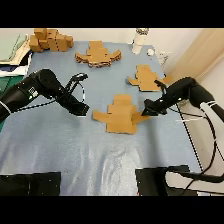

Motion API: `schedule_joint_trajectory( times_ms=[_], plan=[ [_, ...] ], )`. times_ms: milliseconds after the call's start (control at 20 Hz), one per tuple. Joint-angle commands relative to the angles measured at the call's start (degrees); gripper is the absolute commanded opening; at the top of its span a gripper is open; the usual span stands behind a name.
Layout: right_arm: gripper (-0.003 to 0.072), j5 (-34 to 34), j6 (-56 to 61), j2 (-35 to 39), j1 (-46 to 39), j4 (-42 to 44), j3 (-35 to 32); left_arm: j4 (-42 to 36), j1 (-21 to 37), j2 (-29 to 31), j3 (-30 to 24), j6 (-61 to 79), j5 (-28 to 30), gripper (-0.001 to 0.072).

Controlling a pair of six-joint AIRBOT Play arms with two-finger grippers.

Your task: Fold the box.

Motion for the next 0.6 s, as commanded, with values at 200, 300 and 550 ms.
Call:
schedule_joint_trajectory(
  times_ms=[200,300,550],
  plan=[
    [0.0,8.5,8.92,4.66,10.54,-0.85,-10.51,-0.02,0.02,-0.02,-0.02,0.09,1.99,0.0014],
    [0.0,10.34,10.8,4.68,11.89,-0.74,-11.89,0.07,0.02,-0.04,-0.02,0.11,1.84,0.0015],
    [0.0001,15.58,9.68,5.55,15.3,-0.83,-13.0,-0.7,1.16,-0.04,-0.02,1.81,1.6,0.0402]
  ],
)
